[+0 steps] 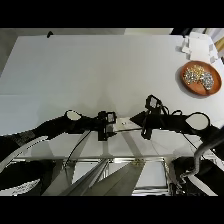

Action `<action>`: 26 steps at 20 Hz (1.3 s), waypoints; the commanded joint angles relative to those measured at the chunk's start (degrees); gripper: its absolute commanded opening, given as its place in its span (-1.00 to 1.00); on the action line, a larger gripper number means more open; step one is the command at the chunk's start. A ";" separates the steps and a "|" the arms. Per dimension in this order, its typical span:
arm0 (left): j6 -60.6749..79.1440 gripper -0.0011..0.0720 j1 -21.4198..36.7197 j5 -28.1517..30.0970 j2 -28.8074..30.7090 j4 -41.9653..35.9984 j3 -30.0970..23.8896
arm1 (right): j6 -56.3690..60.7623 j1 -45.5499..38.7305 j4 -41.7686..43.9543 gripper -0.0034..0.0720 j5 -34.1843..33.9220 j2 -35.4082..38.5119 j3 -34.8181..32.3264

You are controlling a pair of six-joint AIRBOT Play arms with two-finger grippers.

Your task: Fold the box and place the chain.

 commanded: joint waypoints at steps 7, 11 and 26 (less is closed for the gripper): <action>0.02 -0.56 0.04 0.02 0.04 0.04 0.02 | 59.78 0.07 -61.81 -0.87 21.20 7.54 0.70; 0.02 -0.56 0.04 0.02 0.04 0.04 0.02 | 63.65 -2.23 -64.02 -0.87 22.05 6.25 0.72; 0.02 -0.56 0.02 -0.02 0.02 0.00 0.04 | 65.31 -19.87 -57.75 -0.87 22.01 -6.38 5.75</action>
